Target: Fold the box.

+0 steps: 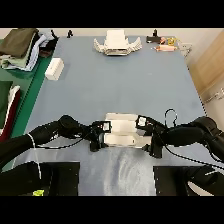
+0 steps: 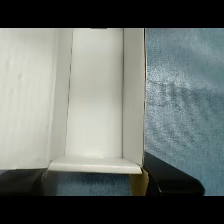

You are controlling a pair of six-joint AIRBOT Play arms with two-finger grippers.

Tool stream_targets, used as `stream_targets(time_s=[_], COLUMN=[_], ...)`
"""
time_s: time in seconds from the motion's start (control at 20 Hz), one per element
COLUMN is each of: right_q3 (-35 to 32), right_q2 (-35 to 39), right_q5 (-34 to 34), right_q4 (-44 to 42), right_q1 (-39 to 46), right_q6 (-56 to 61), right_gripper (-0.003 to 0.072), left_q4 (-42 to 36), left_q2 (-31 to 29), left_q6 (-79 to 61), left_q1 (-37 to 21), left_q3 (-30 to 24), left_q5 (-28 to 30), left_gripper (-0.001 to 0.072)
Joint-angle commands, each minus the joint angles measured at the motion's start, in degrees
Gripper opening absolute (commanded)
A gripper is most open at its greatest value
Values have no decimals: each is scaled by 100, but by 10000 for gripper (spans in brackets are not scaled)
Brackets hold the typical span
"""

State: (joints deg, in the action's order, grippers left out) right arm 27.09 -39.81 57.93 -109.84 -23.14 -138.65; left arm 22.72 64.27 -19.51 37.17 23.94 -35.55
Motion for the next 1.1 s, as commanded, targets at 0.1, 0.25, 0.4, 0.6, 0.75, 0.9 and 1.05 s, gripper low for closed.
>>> stream_targets(time_s=[0.1,0.25,0.4,0.6,0.75,0.9,1.05], right_q3=[-205,-205,-203,-205,-205,-205,-203], right_q2=[-623,-979,-1016,-1019,-1027,-1158,-1305], right_q5=[-1088,-1161,-1182,-1196,-1270,-1537,-1698], right_q4=[-221,-538,-763,-960,-997,-1001,-1150], right_q1=[2,2,-22,-26,-199,-382,-411], right_q6=[-1746,-2124,-2345,-2347,-2343,-2341,-2334], right_gripper=[599,566,210,152,151,167,575], left_q4=[0,-2,0,0,0,0,-2], left_q2=[2,2,2,2,2,2,2], left_q6=[0,0,0,0,0,0,0], left_q1=[0,0,0,0,0,0,0], left_q3=[2,4,2,4,4,2,2], left_q5=[2,2,2,2,2,2,2], left_gripper=[472,471,471,471,472,472,472])
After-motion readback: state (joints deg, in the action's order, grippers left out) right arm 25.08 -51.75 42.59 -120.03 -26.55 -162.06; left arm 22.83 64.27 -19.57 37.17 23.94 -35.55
